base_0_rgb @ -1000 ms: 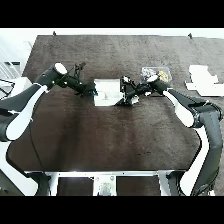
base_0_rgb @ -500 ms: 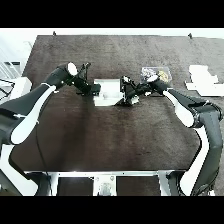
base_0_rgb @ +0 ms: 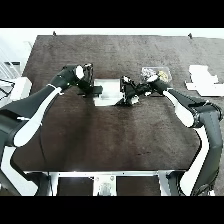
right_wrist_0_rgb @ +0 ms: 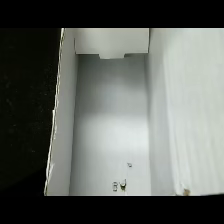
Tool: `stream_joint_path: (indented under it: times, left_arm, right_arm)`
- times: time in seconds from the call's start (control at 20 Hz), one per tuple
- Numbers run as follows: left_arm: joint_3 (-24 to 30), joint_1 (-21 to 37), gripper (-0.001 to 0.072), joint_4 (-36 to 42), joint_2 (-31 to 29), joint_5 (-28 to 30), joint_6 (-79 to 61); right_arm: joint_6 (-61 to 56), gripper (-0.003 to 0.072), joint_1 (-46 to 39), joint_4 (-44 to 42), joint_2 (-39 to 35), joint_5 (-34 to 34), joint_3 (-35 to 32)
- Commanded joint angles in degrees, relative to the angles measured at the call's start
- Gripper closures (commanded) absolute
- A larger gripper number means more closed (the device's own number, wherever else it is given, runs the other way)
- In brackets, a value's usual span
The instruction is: Fold the box and place the chain.
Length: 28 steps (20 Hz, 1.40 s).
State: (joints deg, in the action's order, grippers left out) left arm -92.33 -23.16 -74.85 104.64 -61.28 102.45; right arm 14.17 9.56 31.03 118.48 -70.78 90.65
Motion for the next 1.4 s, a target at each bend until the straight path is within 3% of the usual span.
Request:
stream_joint_path:
  times: [0.0, 0.2, 0.8, 1.35]
  left_arm:
    - [-0.1, -0.3, 0.0338, -2.4, 0.0, -0.1, 3.0]
    - [-1.2, -0.5, 0.0341, -4.2, 0.5, -0.4, 3.8]
    - [-12.0, -3.1, 0.0348, -7.7, 7.2, -10.7, 6.2]
    - [-12.4, -3.5, 0.0348, -10.1, 8.2, -12.8, 8.9]
  right_arm:
    - [0.0, 0.0145, 0.0, 0.0, 0.0, 0.0, 0.0]
    - [0.0, 0.0145, 0.0, 0.0, 0.0, 0.0, 0.0]
    - [0.0, 0.0145, 0.0, 0.0, 0.0, 0.0, 0.0]
    - [0.0, 0.0145, 0.0, 0.0, 0.0, 0.0, 0.0]
